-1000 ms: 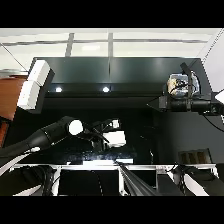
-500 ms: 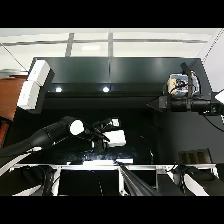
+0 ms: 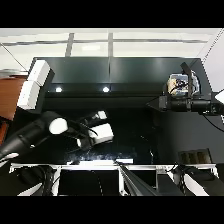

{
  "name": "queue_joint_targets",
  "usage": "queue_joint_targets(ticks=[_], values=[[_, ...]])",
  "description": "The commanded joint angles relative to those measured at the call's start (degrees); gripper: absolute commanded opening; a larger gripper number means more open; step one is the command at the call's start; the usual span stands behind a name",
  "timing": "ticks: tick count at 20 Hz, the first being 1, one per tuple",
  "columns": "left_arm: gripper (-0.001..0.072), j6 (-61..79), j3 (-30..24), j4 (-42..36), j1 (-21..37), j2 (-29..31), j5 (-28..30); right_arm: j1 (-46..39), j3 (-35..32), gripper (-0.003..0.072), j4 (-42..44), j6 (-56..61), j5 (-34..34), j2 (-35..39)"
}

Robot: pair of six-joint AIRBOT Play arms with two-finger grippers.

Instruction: Fold the box and place the chain.

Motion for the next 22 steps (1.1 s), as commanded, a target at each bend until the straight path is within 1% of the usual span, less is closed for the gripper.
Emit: queue_joint_targets(ticks=[1, 2, 4, 7, 8, 9, 11, 14, 16, 18, 19, 22], values=[[0.0388, -6.3, -0.2, 5.8, 11.3, 6.4, -9.6, 0.0, 0.0, 0.0028, 0.0, -0.1, -0.2, 0.0], [0.0388, -7.0, -0.3, 6.9, 15.9, 8.1, -11.4, 0.0, 0.0, 0.0028, 0.0, -0.1, -0.1, 0.0], [0.0388, -7.8, -1.2, 8.8, 27.1, 11.8, -13.9, 0.0, 0.0, 0.0028, 0.0, -0.2, -0.1, 0.0], [0.0389, -7.6, -3.4, 10.0, 47.6, 16.9, -14.9, 0.0, 0.0, 0.0028, 0.0, -0.8, -0.2, 0.0], [0.0389, -7.5, -3.9, 9.7, 55.2, 18.1, -14.4, 0.0, 0.0, 0.0028, 0.0, -1.0, -0.2, 0.0], [0.0389, -7.7, -4.3, 9.7, 61.0, 18.5, -12.8, 0.0, 0.0, 0.0028, 0.0, -1.3, -0.2, 0.0], [0.0395, -8.3, -4.7, 8.5, 69.7, 17.9, -8.4, 0.0, 0.0, 0.0028, 0.0, -1.5, -0.2, 0.0], [0.0398, -8.2, -4.7, 8.2, 77.8, 16.3, -1.9, 0.0, 0.0, 0.0028, 0.0, -1.4, -0.2, 0.0], [0.0398, -7.9, -4.7, 7.9, 81.7, 14.0, 0.6, 0.0, 0.0, 0.0028, 0.0, -1.4, -0.1, 0.0], [0.0398, -2.4, -4.7, 6.6, 83.9, 10.2, 0.5, 0.0, 0.0, 0.0028, 0.0, -1.4, -0.2, 0.0], [0.0399, 1.8, -4.6, 4.6, 84.5, 8.2, 0.7, 0.0, 0.0, 0.0028, 0.0, -1.4, -0.2, 0.0], [0.0399, 10.2, -4.6, -2.4, 85.0, 4.0, 4.7, 0.0, 0.0, 0.0029, 0.0, -1.4, -0.3, 0.0]])
